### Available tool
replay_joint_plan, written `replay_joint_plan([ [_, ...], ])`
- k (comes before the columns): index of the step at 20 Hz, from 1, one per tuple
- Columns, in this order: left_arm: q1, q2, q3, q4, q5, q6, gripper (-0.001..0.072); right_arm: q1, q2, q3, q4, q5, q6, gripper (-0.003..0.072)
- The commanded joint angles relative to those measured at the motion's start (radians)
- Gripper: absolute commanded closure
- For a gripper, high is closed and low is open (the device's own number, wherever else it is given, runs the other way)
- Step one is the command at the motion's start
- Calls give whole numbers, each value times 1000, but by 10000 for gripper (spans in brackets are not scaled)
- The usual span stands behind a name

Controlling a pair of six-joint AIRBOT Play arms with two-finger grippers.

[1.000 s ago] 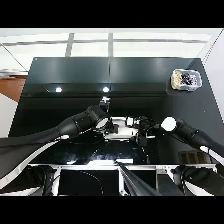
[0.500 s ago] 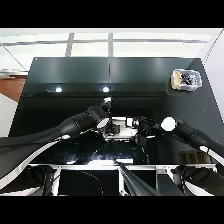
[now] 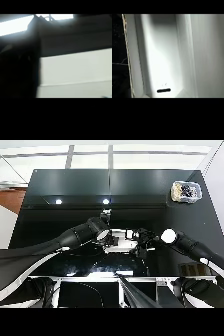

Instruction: Fold the box and place the chain.

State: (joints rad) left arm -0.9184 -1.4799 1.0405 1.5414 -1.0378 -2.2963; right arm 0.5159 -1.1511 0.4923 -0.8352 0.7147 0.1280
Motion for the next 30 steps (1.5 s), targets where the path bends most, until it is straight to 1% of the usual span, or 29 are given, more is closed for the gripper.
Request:
replay_joint_plan([
  [1, -1, -2, 1, -14, 21, 10, 682, 0, 0, 0, -4, -3, -8, 261],
  [7, -1, -3, 1, -16, 12, 10, 682, 0, 2, 0, -4, 0, -8, 258],
  [8, -1, -3, 1, -16, 10, 10, 682, 0, 4, 0, -4, -1, 8, 229],
  [9, -1, -2, 1, -15, 6, 10, 682, 0, 9, 0, -4, -1, 35, 6],
  [10, -1, -1, 1, -15, 3, 10, 682, -1, 19, 0, -13, 0, 57, -29],
  [12, -1, 3, 1, -14, 4, 10, 683, -1, 58, 1, -73, 16, 112, -29],
  [15, -1, 3, 1, -13, -1, 10, 683, -1, 146, 1, -251, 58, 213, -28],
  [17, -1, 2, 1, -11, -3, 10, 682, -1, 183, 1, -312, 71, 217, -28],
  [22, 3, 2, 1, 4, -13, 10, 683, -1, 186, 1, -319, 67, 212, -27],
  [24, 3, 2, 1, 13, -12, 3, 683, 0, 182, 0, -269, 72, 198, -26],
  [26, 3, 2, 1, 25, -12, -18, 683, 0, 174, 0, -219, 102, 151, -26],
  [30, 3, 2, 1, 44, -13, -31, 683, 0, 164, 0, -206, 119, 148, -26],
])
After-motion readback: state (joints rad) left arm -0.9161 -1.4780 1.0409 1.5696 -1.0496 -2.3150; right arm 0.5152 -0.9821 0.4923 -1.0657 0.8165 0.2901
